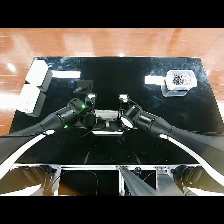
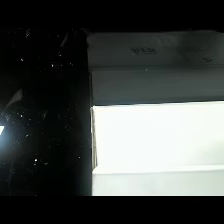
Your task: Fold the box and place the chain.
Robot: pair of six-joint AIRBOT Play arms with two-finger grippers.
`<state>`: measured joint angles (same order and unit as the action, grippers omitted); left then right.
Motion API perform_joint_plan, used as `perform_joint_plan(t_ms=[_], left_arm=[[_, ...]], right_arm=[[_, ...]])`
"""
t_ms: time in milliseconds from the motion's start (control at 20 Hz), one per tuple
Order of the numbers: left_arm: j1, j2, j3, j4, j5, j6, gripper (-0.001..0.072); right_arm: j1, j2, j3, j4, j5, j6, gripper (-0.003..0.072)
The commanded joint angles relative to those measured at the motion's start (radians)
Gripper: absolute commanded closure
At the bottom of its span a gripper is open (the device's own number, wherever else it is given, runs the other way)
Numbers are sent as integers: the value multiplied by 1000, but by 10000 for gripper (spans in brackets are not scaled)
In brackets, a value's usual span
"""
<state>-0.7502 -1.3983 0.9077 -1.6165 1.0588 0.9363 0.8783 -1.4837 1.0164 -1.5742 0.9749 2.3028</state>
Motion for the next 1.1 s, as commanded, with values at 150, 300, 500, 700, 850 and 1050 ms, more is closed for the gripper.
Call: perform_joint_plan(t_ms=[150, 300, 500, 700, 850, 1050], left_arm=[[0, 0, 0, 3, 3, 2, 687], [0, 0, 0, 3, 3, 2, 687], [0, 0, 0, 3, 3, 2, 687], [0, 0, 0, 3, 3, 2, 687], [0, 0, 0, 3, 3, 2, 687], [0, 0, 0, 3, 8, 2, 687]], right_arm=[[0, 0, 2, 11, -11, -7, 648], [0, 1, 3, 11, -10, -8, 354], [0, 1, 5, 13, -11, -27, 579], [0, 2, 8, 14, -10, -41, 654], [0, 13, 8, 14, 9, -58, 118], [2, 76, 8, 3, 125, -144, 118]])
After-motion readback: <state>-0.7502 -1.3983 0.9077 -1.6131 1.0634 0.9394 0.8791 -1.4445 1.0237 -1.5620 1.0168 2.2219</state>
